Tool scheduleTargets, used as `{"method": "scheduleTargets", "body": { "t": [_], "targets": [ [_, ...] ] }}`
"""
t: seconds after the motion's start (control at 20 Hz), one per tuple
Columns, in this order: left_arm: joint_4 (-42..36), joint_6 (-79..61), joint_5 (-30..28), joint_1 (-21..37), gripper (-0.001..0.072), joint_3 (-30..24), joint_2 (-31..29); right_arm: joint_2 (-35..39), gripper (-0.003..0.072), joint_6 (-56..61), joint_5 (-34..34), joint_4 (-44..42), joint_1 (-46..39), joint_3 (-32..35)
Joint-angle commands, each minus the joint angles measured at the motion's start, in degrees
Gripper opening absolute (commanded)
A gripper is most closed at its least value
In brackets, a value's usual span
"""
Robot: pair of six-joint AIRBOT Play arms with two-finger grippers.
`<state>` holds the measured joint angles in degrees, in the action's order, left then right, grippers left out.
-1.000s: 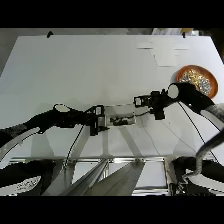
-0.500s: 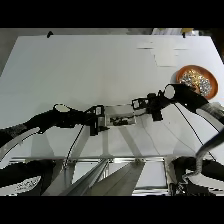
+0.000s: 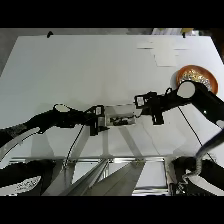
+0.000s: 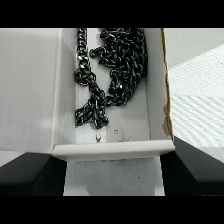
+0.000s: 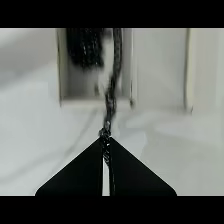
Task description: Fold the box and place the chain.
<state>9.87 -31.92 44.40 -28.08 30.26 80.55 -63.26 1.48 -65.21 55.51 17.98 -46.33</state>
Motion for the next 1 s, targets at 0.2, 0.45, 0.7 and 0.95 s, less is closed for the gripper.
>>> {"method": "scheduleTargets", "body": {
  "t": [0.2,0.45,0.7,0.95],
  "targets": [
    [0.0,0.0,0.0,0.0,0.0068,0.0,0.0,2.6,0.0019,2.2,4.8,-18.1,9.0,0.0],
    [0.0,0.0,0.0,0.0,0.0068,0.0,0.0,1.1,0.0019,4.7,21.6,-17.7,18.4,0.0],
    [0.0,0.0,0.0,0.0,0.0068,0.0,0.0,-4.5,0.002,12.8,21.7,-11.9,18.7,0.0],
    [0.0,0.0,0.0,0.0,0.0068,0.0,0.0,-5.4,0.0271,14.8,18.6,-6.4,18.7,0.0]
  ]
}}
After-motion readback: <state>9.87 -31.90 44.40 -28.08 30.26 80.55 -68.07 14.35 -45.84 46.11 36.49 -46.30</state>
